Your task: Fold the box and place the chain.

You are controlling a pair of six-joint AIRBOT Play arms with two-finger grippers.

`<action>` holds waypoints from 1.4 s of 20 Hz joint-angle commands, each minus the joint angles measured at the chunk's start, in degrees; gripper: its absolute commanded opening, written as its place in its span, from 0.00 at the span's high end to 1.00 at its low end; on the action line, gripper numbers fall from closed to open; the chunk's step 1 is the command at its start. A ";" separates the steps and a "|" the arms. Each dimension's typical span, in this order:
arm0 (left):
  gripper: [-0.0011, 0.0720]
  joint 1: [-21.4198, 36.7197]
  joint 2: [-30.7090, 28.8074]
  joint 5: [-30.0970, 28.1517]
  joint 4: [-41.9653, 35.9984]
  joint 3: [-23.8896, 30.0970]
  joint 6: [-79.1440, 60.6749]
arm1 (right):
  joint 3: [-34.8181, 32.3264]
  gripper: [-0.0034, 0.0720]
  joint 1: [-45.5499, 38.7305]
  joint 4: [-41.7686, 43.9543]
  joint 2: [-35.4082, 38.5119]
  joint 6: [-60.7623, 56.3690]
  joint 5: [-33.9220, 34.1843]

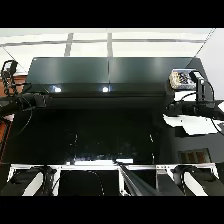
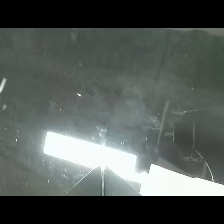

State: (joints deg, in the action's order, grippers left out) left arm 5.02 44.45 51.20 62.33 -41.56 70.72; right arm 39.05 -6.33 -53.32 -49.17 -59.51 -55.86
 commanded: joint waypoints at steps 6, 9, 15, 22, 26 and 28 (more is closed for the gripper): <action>0.95 0.02 -0.04 -0.02 0.00 0.02 0.00 | 0.00 0.22 -0.13 -1.49 -1.20 0.20 43.06; 0.95 0.02 -0.04 -0.04 0.00 0.02 0.00 | 0.20 0.00 -4.42 -5.62 -4.81 0.37 52.00; 0.95 0.00 -0.02 -3.41 -0.83 0.02 0.22 | 15.63 0.00 -42.42 0.39 -21.07 -13.81 25.09; 0.02 -0.02 4.11 -1.95 -3.91 0.04 0.20 | 41.44 0.00 -55.76 -4.68 -42.36 10.12 -14.40; 0.02 -0.04 6.86 -1.07 -4.33 0.02 1.55 | 45.72 0.00 -53.72 -8.68 -51.67 10.56 -23.80; 0.02 0.00 6.99 -0.44 -4.07 0.02 1.55 | 45.68 0.00 -52.74 -10.40 -53.55 12.52 -24.76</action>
